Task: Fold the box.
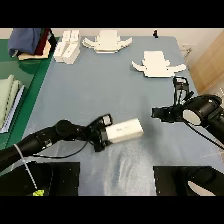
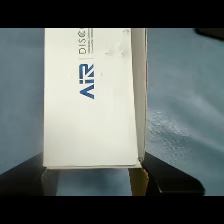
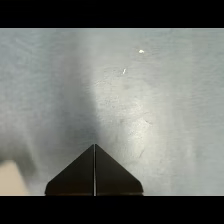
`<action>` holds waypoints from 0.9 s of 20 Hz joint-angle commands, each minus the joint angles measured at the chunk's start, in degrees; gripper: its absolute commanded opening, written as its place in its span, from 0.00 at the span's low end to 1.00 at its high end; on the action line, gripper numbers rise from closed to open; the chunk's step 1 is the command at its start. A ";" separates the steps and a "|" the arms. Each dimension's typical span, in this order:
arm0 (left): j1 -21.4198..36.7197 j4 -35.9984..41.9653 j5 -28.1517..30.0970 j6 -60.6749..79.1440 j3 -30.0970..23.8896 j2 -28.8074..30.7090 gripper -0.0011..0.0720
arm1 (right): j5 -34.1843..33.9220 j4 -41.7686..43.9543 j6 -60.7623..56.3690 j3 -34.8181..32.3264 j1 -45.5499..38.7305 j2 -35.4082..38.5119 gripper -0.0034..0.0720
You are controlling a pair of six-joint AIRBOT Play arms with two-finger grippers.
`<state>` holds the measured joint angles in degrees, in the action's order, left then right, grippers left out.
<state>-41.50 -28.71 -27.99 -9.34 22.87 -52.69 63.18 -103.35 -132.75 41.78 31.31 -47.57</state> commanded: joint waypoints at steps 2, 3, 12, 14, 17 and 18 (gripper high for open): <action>18.75 -23.19 1.95 -30.12 1.36 4.00 0.67 | -2.82 0.76 -2.23 0.07 -3.82 -1.40 0.05; 25.38 -27.36 2.03 -33.20 2.51 3.28 0.67 | -3.30 0.83 -2.23 0.04 -3.98 -1.79 0.05; 56.94 -25.92 1.01 -34.07 27.30 -21.33 0.67 | -9.11 6.32 -2.21 0.04 -3.98 -8.72 0.05; 56.24 -25.59 1.01 -34.01 33.27 -27.61 0.67 | -9.40 6.73 -2.21 0.04 -3.96 -9.70 0.05; 55.12 -25.14 2.89 -34.01 41.62 -36.22 0.67 | -9.73 6.75 -2.23 0.04 -3.96 -10.54 0.05; 55.04 -25.14 3.04 -33.99 44.46 -38.95 0.67 | -9.73 6.78 -2.23 0.04 -3.98 -10.64 0.05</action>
